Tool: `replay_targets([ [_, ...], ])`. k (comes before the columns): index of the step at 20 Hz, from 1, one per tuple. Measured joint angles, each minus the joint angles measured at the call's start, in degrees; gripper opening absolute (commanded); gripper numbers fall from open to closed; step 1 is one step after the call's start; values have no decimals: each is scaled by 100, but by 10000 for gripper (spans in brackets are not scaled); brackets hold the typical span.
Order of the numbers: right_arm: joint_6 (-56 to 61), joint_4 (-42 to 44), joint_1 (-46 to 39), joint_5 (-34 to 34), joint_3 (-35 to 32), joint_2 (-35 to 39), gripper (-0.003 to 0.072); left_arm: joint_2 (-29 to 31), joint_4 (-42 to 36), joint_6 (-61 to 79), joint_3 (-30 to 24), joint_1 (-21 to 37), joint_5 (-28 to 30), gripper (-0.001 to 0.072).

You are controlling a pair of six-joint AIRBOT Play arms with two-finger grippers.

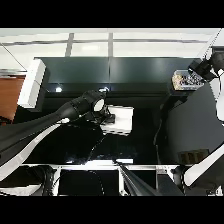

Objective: Fold the box and place the chain.

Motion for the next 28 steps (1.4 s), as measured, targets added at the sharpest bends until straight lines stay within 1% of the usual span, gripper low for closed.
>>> replay_targets([
  [1,17,15,-11,33,31,-63,455,0,0,0,0,0,0,26],
  [3,26,76,-20,44,81,-142,135,0,0,0,0,0,2,26],
  [4,-20,140,-26,44,94,-168,15,0,0,0,0,0,2,27],
  [8,-527,474,-35,133,330,-164,11,0,0,0,0,0,2,27],
  [11,-1147,562,-35,271,557,188,10,0,0,0,0,0,2,27],
  [13,-1681,614,-35,350,627,625,9,0,0,0,0,0,0,27],
  [17,-2704,944,-37,621,680,1755,8,0,-2,0,2,0,-2,27],
  [21,-3377,1915,-55,782,691,2964,8,0,-2,0,0,0,-4,27],
  [24,-3650,2699,-59,855,691,3742,8,0,-2,0,0,0,-2,27],
  [28,-3849,3576,-59,911,693,4533,8,0,-2,0,0,0,0,27],
])
